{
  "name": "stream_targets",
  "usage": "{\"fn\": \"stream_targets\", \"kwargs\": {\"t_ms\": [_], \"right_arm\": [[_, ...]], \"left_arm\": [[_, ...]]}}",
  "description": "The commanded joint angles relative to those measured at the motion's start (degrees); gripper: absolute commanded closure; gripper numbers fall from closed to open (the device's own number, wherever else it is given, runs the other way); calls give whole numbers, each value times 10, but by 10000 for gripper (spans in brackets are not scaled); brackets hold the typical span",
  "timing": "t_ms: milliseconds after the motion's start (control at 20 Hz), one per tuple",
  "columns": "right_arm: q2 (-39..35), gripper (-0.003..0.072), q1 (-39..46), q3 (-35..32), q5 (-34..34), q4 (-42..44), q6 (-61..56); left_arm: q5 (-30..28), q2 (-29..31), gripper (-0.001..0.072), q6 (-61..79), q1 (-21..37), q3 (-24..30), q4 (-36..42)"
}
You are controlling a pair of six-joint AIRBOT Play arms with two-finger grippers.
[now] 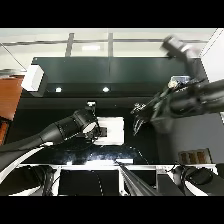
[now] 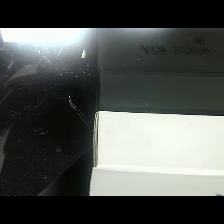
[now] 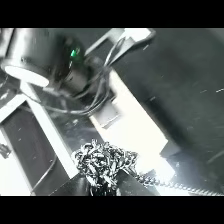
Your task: Fold the box and place the chain.
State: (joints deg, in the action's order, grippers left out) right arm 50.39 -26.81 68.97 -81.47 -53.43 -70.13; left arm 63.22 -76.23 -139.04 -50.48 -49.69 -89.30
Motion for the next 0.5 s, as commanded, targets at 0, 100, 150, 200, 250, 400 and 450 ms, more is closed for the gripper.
{"fn": "stream_targets", "kwargs": {"t_ms": [0,100,150,200,250,400,450], "right_arm": [[13,669,-58,-74,83,22,-8],[28,669,-81,-93,116,26,-8],[40,669,-90,-98,124,26,-8],[51,669,-97,-99,131,26,-8],[63,669,-104,-100,141,25,-8],[101,668,-111,-100,153,24,-8],[113,668,-111,-100,153,24,-8]], "left_arm": [[0,0,684,0,0,0,0],[0,0,684,0,0,0,0],[0,0,684,0,0,0,0],[0,0,684,0,0,0,0],[0,0,684,0,0,0,0],[0,0,684,0,0,0,0],[0,0,684,0,0,0,0]]}}
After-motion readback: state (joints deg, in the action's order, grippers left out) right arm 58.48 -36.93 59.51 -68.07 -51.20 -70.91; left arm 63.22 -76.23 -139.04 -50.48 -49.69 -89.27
